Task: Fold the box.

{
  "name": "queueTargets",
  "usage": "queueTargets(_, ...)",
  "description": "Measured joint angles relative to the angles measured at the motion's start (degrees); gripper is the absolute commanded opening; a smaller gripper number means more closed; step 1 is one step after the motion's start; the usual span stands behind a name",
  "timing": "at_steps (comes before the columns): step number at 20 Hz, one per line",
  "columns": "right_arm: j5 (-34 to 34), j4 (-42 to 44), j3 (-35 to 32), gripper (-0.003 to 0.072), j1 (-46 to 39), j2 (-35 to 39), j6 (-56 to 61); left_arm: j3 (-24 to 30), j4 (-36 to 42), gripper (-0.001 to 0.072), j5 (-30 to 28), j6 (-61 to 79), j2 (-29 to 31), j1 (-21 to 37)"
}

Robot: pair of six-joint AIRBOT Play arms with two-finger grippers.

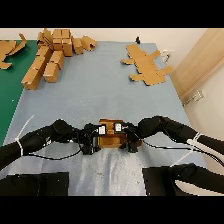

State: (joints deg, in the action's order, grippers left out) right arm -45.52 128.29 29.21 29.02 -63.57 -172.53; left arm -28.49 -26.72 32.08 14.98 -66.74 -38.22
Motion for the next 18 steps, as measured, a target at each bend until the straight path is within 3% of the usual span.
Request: queueTargets(18,0.02,0.02,0.0,0.0518,0.0,0.0,0.0,0.04,-0.04,0.0594,-0.04,-0.04,-0.55,0.0)
